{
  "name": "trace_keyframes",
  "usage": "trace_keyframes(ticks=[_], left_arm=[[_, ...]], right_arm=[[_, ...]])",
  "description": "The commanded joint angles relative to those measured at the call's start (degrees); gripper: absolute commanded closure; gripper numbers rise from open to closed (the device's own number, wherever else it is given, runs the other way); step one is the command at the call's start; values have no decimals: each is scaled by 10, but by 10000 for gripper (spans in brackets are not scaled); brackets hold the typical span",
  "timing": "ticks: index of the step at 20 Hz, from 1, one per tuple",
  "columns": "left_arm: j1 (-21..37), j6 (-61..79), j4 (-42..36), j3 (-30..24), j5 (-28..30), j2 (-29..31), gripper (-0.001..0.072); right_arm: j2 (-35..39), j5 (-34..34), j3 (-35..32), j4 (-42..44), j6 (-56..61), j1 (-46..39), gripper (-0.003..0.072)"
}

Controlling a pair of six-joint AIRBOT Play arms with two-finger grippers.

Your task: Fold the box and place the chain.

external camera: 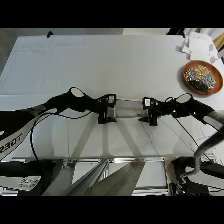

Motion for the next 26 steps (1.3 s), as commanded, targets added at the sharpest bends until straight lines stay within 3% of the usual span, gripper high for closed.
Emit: trace_keyframes(ticks=[1,4,6,8,9,26], left_arm=[[-9,-5,-13,0,11,-5,15],[-9,-6,-13,0,12,-5,46],[-10,-5,-12,0,12,-5,277],[-12,-5,-10,0,13,-5,398],[-11,-5,-10,0,13,-5,419],[-11,-5,-11,0,11,-5,423]], right_arm=[[0,-1,0,1,2,0,287],[0,-1,0,1,2,0,287],[0,-1,0,1,2,0,287],[0,-1,0,1,2,0,287],[0,-1,0,1,2,0,287],[0,-1,0,1,2,0,287]])
